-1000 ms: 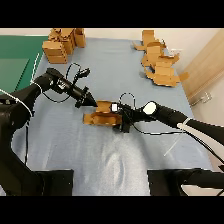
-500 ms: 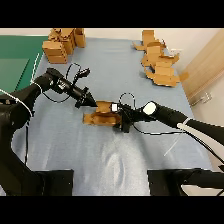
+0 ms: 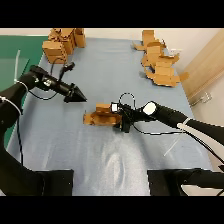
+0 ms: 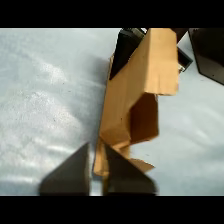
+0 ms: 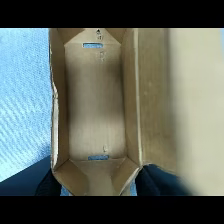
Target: Fold the box.
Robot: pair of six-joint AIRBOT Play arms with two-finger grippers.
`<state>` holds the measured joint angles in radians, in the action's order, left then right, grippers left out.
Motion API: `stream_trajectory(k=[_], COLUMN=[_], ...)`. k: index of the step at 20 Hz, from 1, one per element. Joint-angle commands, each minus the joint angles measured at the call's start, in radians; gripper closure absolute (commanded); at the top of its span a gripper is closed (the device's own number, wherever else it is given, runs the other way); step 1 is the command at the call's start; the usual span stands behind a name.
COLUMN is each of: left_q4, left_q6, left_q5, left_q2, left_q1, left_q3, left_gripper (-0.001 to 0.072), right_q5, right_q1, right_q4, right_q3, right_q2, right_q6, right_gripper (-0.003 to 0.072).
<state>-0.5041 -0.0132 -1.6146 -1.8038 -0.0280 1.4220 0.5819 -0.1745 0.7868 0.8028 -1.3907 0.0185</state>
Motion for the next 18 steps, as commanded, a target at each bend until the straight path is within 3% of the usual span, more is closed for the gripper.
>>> stream_trajectory(k=[1,2,4,10,13,16,18], left_q4=[0.0,0.0,-0.021,-0.218,-0.093,0.133,0.182], left_q6=[-0.069,-0.112,-0.091,-0.029,-0.001,0.087,0.096], left_q5=[-0.205,-0.229,-0.161,0.33,0.461,0.486,0.549], left_q2=[0.052,0.082,0.18,0.495,0.522,0.497,0.482], left_q1=[-0.077,-0.079,-0.06,0.175,0.292,0.334,0.351], left_q3=[-0.008,-0.029,-0.117,-0.434,-0.517,-0.517,-0.516], left_gripper=[0.0698,0.0699,0.07,0.07,0.07,0.0699,0.0699], right_q5=[0.001,0.001,0.002,0.0,0.0,0.0,0.0], right_q1=[0.001,0.001,0.001,0.001,0.001,0.001,0.001], right_q4=[0.002,0.003,0.003,0.003,0.003,0.003,0.004], right_q3=[0.0,0.0,0.0,0.0,0.0,0.0,0.0], right_q2=[0.0,0.0,0.0,0.0,0.0,0.0,-0.002], right_q6=[0.0,0.0,0.0,0.0,0.0,0.0,0.0], right_gripper=[0.0089,0.0089,0.0089,0.0089,0.0089,0.0089,0.0089])
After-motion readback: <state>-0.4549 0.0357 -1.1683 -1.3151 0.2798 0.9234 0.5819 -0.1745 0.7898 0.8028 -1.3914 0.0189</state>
